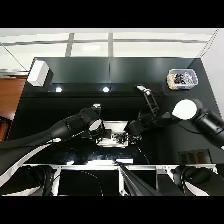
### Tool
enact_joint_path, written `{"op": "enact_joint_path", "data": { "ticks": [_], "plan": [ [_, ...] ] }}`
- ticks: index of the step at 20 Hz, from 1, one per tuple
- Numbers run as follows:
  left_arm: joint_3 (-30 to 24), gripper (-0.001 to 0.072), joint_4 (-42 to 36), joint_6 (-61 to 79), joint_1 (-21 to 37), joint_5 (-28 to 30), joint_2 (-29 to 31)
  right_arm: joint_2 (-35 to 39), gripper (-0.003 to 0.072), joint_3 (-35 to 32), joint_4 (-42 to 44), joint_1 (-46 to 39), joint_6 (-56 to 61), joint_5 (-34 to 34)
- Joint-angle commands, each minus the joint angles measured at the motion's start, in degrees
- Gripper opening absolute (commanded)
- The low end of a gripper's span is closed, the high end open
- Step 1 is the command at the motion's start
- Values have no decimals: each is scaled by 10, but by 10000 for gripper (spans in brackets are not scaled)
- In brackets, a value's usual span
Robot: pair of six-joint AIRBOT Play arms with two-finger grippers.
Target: Fold the box and place the chain.
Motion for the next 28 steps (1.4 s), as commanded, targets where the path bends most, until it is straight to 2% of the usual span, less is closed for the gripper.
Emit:
{"op": "enact_joint_path", "data": {
  "ticks": [1,3,5,6,7,10,12,16,18,28],
  "plan": [
    [0,32,0,0,0,0,0,4,527,15,-56,-86,-92,97],
    [0,32,0,0,0,1,0,4,526,-14,-162,-105,-123,72],
    [0,32,0,0,0,1,0,4,529,-70,-186,-92,-159,18],
    [0,32,0,0,0,1,0,4,582,-101,-163,-80,-214,-14],
    [0,32,0,0,0,1,0,4,720,-127,-138,-68,-265,-42],
    [0,32,0,0,0,1,0,4,720,-182,-96,-21,-440,-138],
    [0,32,0,0,0,0,0,2,720,-196,-73,1,-562,-168],
    [0,32,0,0,0,1,0,-20,720,-196,84,2,-717,-208],
    [0,32,0,0,0,1,0,-43,720,-196,120,2,-750,-207],
    [0,32,0,0,0,1,0,-85,720,-196,117,34,-761,-216]
  ]
}}
